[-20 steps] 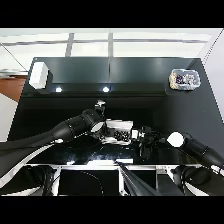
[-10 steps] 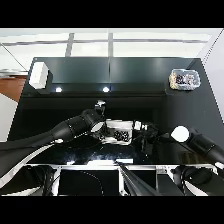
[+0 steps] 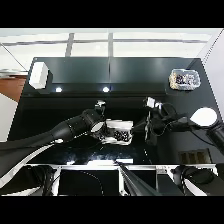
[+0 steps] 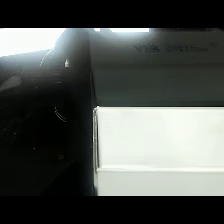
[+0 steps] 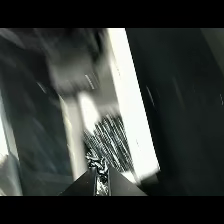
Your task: Fold the box and place the chain.
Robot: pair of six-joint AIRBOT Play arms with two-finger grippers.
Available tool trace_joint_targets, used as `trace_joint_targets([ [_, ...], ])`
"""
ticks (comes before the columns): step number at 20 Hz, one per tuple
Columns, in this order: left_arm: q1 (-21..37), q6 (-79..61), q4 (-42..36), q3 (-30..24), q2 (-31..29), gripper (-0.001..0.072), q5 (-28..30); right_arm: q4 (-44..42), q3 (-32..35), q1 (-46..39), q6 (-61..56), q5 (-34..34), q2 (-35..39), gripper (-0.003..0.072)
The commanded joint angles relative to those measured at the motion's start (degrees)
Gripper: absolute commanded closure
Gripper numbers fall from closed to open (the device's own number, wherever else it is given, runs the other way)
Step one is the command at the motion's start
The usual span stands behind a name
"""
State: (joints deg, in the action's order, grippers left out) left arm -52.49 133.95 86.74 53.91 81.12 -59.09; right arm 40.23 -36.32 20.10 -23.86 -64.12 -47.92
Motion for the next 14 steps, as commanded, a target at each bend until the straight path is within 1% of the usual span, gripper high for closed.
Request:
trace_joint_targets([
  [1,0.04,-0.02,0.00,0.00,-0.02,0.0674,0.00,-10.16,-2.32,-0.42,-1.31,-3.61,0.57,0.0627],
  [3,0.04,-0.02,0.00,0.00,-0.02,0.0674,0.00,-10.36,-2.29,-0.39,-1.36,-2.99,0.55,0.0627],
  [5,0.04,-0.02,0.00,0.00,-0.02,0.0675,0.02,-8.04,-2.25,-0.39,-3.54,-2.21,0.35,0.0624],
  [6,0.04,-0.02,0.00,0.00,-0.02,0.0675,0.04,-7.04,-1.99,-0.39,-5.05,-1.55,0.24,0.0585],
  [7,0.04,0.00,0.00,0.00,-0.02,0.0675,0.07,-6.47,-1.38,-0.39,-6.21,-0.81,0.22,0.0390],
  [8,0.04,0.00,0.00,0.00,-0.02,0.0676,0.02,-5.64,-0.87,-0.39,-7.19,0.13,0.22,0.0230],
  [9,0.07,0.09,0.00,0.00,-0.02,0.0676,0.07,-4.66,-0.81,-0.44,-7.43,0.22,0.22,0.0187],
  [11,0.07,2.10,0.02,0.00,-0.02,0.0678,0.17,-3.61,-0.81,-1.79,-7.43,0.52,0.26,0.0187],
  [14,0.07,8.00,1.81,0.02,-0.02,0.0679,0.39,-3.52,-0.83,-7.72,-7.63,-0.37,1.05,0.0188],
])
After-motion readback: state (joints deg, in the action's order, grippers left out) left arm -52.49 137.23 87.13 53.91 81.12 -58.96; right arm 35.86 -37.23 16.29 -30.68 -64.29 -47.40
